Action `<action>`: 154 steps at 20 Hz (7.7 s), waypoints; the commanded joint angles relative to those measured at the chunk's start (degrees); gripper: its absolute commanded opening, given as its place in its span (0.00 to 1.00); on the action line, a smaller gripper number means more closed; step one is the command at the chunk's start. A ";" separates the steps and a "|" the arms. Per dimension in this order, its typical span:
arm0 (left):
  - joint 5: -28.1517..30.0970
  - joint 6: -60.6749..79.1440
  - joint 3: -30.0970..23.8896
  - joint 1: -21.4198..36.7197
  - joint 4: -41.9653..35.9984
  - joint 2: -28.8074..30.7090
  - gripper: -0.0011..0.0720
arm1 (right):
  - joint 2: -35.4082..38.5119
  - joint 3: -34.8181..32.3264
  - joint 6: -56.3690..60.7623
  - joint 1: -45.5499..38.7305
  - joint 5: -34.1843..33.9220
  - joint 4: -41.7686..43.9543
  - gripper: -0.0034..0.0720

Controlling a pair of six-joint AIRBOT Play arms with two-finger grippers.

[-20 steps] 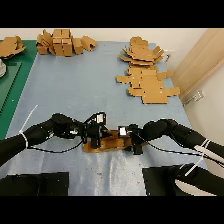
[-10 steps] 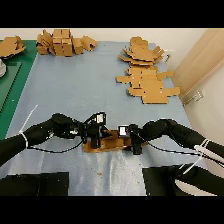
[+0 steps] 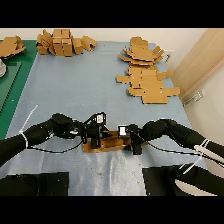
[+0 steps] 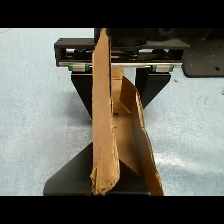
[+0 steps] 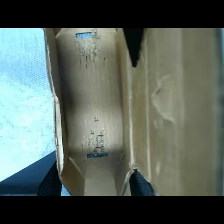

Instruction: Fold the box.

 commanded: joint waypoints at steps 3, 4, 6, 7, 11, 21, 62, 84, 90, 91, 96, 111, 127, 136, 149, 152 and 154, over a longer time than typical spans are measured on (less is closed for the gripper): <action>0.15 0.02 -0.04 0.00 -0.07 -0.02 0.04 | -0.02 -0.02 0.02 0.07 0.15 0.13 0.67; 0.15 0.02 -0.04 0.00 -0.07 -0.02 0.04 | -0.02 -0.02 0.02 0.07 0.15 0.13 0.67; 0.17 0.02 -0.04 0.00 -0.07 -0.02 0.04 | -0.02 -0.02 0.09 0.07 0.11 0.22 0.67; 0.17 0.02 -0.04 0.00 -0.07 -0.02 0.04 | -0.02 -0.02 0.33 0.07 0.09 0.24 0.67; 0.17 0.02 -0.04 0.00 -0.07 -0.02 0.04 | -0.02 -0.11 0.57 0.07 0.11 0.42 0.67; 0.11 0.02 -0.04 0.00 -0.31 -0.02 0.04 | -0.02 -0.11 0.57 0.07 0.11 0.46 0.67; -13.29 -109.04 0.72 0.94 52.06 28.17 0.03 | -0.02 -0.11 0.59 0.07 0.04 0.44 0.67; -5.35 -83.97 0.83 8.09 -0.87 -3.23 0.03 | -0.02 -0.13 0.59 0.07 -0.35 0.44 0.67; -4.74 -86.55 3.85 3.37 0.37 -8.52 0.03 | -0.02 -0.13 0.57 0.07 -0.35 0.44 0.67; -4.66 -87.95 4.55 3.21 2.05 -8.98 0.03 | -0.02 -0.13 0.57 0.07 -0.35 0.44 0.67; -3.61 -93.00 6.27 3.32 9.14 -9.22 0.03 | -0.02 -0.13 0.57 0.07 -0.35 0.44 0.67; -9.73 -63.39 9.60 9.81 3.48 -6.75 0.03 | 0.00 -0.11 0.57 0.07 -0.37 0.44 0.67; -2.84 -41.77 -0.92 2.19 34.49 17.55 0.73 | 0.00 -0.11 0.57 0.07 -0.35 0.44 0.67; -6.64 -43.06 -0.94 -3.28 42.05 16.94 0.94 | 0.00 -0.11 0.57 0.07 -0.35 0.46 0.67; -1.16 -44.33 -0.90 -6.93 42.05 11.63 0.66 | 0.00 -0.11 0.57 0.07 -0.35 0.46 0.67; 0.35 -44.33 -0.87 -7.52 41.97 11.63 0.66 | 0.00 -0.11 0.57 0.07 -0.35 0.48 0.67; 0.37 -44.33 -0.87 -7.52 41.97 11.63 0.65 | 0.00 -0.11 0.57 0.07 -0.35 0.46 0.67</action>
